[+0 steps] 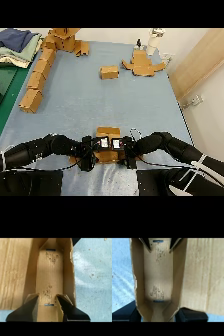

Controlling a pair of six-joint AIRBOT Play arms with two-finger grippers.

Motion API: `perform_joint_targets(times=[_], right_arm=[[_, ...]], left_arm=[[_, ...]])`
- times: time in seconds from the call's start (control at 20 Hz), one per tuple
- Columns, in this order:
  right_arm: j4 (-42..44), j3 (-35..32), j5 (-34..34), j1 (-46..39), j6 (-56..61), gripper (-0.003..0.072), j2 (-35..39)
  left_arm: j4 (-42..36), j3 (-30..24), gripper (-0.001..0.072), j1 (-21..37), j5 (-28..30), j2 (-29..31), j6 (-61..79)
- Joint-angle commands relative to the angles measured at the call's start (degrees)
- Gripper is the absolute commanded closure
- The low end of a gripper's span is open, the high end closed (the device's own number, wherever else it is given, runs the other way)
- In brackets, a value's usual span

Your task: Fold the box.

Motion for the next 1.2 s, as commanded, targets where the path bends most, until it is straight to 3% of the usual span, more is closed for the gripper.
perform_joint_targets(times=[0.0, 0.05, 0.1, 0.15, 0.35, 0.4, 0.5, 0.6, 0.75, 0.85, 0.95, 1.05, 1.15], right_arm=[[0.0, 0.0, 0.0, 0.0, 0.0, 0.0244, 0.0], [0.0, 0.0, 0.0, 0.0, 0.0, 0.0244, 0.0], [0.0, 0.0, 0.0, 0.0, 0.0, 0.0243, 0.0], [0.0, 0.0, 0.0, 0.0, 0.0, 0.0243, 0.0], [0.0, 0.0, 0.0, 0.0, 0.0, 0.0243, 0.0], [0.0, 0.0, 0.0, 0.0, 0.0, 0.0243, 0.0], [0.0, 0.0, 0.0, 0.0, 0.0, 0.0244, 0.0], [0.0, 0.0, 0.0, 0.0, 0.0, 0.0244, 0.0], [0.0, 0.0, 0.0, 0.0, 0.0, 0.0243, 0.0], [0.0, 0.0, 0.0, 0.0, 0.0, 0.0243, 0.0], [0.0, 0.0, 0.0, 0.0, 0.0, 0.0244, 0.0], [0.0, 0.0, 0.0, 0.0, 0.0, 0.0244, 0.0], [0.0, 0.1, 0.0, 0.0, 0.0, 0.0244, 0.0]], left_arm=[[0.0, 0.0, 0.0342, -0.1, -0.2, 0.0, 0.0], [0.0, 0.0, 0.0327, -0.1, -0.2, 0.0, 0.0], [0.2, 0.0, 0.0114, -0.1, -0.2, 0.0, 0.0], [0.4, 0.1, 0.0063, 0.0, -0.2, 0.0, 0.0], [1.1, 0.1, 0.0064, 0.1, -0.2, 0.0, 0.0], [1.1, 0.1, 0.0126, 0.1, -0.2, 0.0, -0.3], [2.5, 0.1, 0.0701, 0.1, -0.5, 0.3, -0.7], [7.6, 0.1, 0.0695, 0.2, -0.5, 1.0, -5.1], [28.0, 0.1, 0.0696, 2.2, -4.5, 4.6, -27.3], [43.9, 0.7, 0.0696, 4.9, -13.6, 9.7, -49.9], [54.2, 0.9, 0.0696, 7.9, -24.3, 16.0, -70.2], [54.2, 0.8, 0.0696, 12.3, -34.9, 21.0, -82.0], [46.6, 0.5, 0.0696, 17.2, -41.0, 23.8, -86.2]])
